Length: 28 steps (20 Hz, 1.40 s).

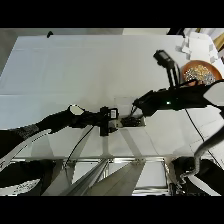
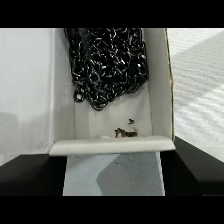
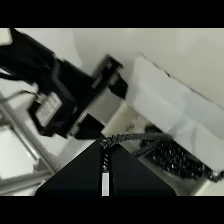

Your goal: Fold the box and place the chain.

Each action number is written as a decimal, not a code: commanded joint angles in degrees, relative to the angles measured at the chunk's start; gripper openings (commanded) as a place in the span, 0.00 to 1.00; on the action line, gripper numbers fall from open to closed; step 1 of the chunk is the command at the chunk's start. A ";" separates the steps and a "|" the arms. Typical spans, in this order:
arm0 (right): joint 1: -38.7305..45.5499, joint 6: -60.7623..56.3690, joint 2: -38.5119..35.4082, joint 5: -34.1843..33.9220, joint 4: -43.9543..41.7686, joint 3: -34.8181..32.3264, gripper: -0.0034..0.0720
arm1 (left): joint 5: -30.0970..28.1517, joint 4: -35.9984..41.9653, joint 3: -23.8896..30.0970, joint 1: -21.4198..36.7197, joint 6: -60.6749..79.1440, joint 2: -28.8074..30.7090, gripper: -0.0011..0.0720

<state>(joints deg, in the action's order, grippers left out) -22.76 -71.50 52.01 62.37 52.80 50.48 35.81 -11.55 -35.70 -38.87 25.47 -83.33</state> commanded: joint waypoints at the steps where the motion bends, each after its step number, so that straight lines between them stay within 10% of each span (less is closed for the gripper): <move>1: -0.04 0.04 3.06 -0.70 1.22 -4.59 0.06 | -0.02 -0.02 0.00 -0.02 0.02 0.02 0.36; 28: -6.64 -3.67 7.28 -10.78 4.52 -7.74 0.20 | -0.02 -0.02 0.00 -0.02 0.02 0.02 0.36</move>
<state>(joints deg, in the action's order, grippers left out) -31.16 -74.63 61.01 49.67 56.88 42.11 35.81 -11.57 -35.70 -38.87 25.47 -83.33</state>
